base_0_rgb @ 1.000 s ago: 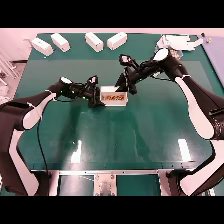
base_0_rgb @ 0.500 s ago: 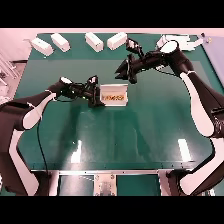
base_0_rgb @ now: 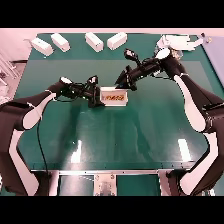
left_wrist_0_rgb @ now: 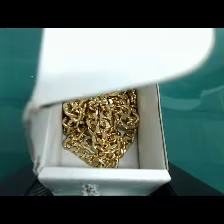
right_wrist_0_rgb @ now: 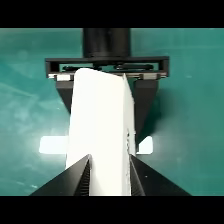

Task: Fold the box and place the chain.

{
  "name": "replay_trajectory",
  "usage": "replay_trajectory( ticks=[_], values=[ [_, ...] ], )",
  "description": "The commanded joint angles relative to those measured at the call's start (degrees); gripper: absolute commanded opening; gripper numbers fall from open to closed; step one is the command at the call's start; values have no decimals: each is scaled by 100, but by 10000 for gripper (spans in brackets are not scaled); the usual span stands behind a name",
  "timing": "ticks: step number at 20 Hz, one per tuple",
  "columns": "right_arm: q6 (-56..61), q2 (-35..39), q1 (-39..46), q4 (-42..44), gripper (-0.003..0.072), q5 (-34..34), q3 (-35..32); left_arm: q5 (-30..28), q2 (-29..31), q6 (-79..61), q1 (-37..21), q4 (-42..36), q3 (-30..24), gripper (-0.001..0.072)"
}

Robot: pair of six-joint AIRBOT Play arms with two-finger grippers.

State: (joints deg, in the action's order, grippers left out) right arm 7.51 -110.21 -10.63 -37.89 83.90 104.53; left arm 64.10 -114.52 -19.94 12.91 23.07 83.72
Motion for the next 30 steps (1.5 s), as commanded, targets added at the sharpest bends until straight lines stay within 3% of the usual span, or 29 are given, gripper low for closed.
replay_trajectory(
  ticks=[1,4,14,16,17,20,30],
  values=[
    [44,-26,0,-133,301,251,4,0,0,-2,-2,2,0,369],
    [48,-26,0,-133,371,254,4,0,0,-2,-2,2,0,369],
    [103,-155,-210,-433,368,55,4,2,0,0,-2,2,0,368],
    [105,-155,-201,-433,357,59,4,0,0,0,-2,2,2,369],
    [107,-155,-201,-433,291,61,4,0,0,-2,-2,2,0,369],
    [105,-155,-201,-435,257,59,4,0,0,0,-2,2,0,369],
    [243,-155,-201,-474,213,205,2,2,0,0,-2,2,2,369]
  ],
)
